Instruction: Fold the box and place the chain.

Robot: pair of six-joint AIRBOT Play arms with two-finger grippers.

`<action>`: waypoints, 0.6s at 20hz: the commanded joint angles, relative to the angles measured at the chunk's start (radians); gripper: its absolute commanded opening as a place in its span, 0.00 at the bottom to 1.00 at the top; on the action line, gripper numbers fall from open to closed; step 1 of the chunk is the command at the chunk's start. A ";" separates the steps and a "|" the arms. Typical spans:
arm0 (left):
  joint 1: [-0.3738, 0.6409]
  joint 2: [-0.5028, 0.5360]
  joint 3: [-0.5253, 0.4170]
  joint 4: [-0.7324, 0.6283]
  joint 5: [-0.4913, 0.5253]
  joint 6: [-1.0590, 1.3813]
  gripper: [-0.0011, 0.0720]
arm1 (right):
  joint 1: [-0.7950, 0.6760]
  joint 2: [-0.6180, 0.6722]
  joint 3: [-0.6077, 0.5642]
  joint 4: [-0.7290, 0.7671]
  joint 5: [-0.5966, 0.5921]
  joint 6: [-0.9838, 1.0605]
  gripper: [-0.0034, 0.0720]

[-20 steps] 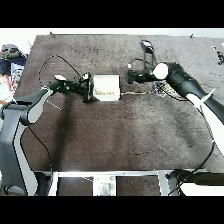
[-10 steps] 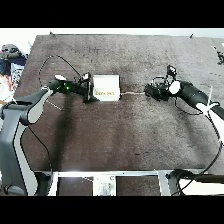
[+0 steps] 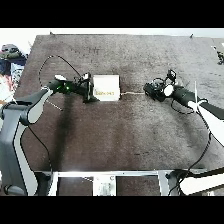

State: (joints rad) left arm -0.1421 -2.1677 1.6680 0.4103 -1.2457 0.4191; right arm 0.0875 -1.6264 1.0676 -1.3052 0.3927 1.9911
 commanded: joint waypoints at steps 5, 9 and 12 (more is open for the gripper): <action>0.000 -0.001 0.000 0.000 0.000 0.000 0.30 | 0.003 -0.077 0.054 0.003 -0.038 0.025 0.10; 0.000 -0.001 0.000 0.000 -0.001 0.000 0.30 | 0.039 -0.018 0.054 0.004 -0.042 -0.027 0.06; 0.000 -0.001 0.000 0.000 0.000 0.000 0.30 | 0.113 0.122 0.055 0.003 -0.039 -0.115 0.06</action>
